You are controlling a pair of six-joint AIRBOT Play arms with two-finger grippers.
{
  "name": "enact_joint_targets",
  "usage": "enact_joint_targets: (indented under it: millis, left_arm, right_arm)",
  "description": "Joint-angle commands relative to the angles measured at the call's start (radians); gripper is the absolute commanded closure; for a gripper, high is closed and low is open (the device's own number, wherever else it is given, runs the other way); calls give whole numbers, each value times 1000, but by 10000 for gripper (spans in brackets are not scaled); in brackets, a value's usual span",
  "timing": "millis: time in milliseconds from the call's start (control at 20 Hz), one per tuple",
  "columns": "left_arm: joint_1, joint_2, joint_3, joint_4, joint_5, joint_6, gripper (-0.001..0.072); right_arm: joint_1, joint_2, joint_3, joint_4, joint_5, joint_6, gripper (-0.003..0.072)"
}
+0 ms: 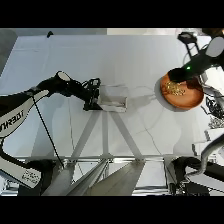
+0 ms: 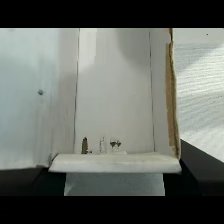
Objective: Fold the box and place the chain.
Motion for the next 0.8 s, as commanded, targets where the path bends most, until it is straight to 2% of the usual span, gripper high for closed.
enact_joint_targets:
  millis: [0, 250, 750]
  left_arm:
    - [-1, 1, 0, 0, 0, 0, 319]
    - [-1, 1, 0, 0, 0, 0, 319]
    - [-1, 1, 0, 0, 0, 0, 319]
  right_arm:
    - [151, 25, -1, 3, 37, 0, 681]
    - [328, 25, -1, 3, 16, -1, 681]
    - [533, 21, -1, 3, -163, 15, 680]
